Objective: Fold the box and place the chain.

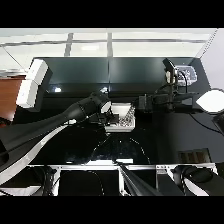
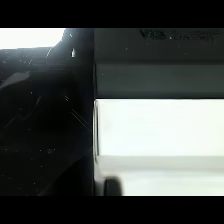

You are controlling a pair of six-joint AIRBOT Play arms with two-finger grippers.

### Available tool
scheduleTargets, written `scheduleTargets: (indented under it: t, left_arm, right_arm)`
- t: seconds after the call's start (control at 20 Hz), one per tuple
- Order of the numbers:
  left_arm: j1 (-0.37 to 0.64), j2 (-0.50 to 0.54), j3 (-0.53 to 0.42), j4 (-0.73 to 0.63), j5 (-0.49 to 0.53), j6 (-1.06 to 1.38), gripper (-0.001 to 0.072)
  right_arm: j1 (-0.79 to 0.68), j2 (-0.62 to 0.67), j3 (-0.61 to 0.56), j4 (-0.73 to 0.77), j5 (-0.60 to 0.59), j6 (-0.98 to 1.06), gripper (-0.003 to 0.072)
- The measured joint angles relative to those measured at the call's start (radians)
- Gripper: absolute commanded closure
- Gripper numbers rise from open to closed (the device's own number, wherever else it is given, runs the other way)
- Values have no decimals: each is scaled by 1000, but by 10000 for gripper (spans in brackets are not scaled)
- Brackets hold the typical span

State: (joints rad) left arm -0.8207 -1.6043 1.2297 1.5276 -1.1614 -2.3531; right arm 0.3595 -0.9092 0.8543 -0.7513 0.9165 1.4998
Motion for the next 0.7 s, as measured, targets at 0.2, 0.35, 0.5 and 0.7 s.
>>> scheduleTargets:
  t: [0.2, 0.35, 0.5, 0.7]
  left_arm:
    - [0, 0, 0, 0, 0, 0, 683]
    - [0, 0, 0, 0, 0, 0, 683]
    - [0, 0, 0, 0, 0, 0, 683]
    - [0, 0, 0, 0, 0, 0, 682]
  right_arm:
    - [5, -7, 2, 104, -14, -70, 662]
    - [5, -8, 10, 156, -21, -104, 662]
    - [5, -9, 13, 177, -23, -117, 662]
    - [5, -9, 15, 190, -20, -125, 662]
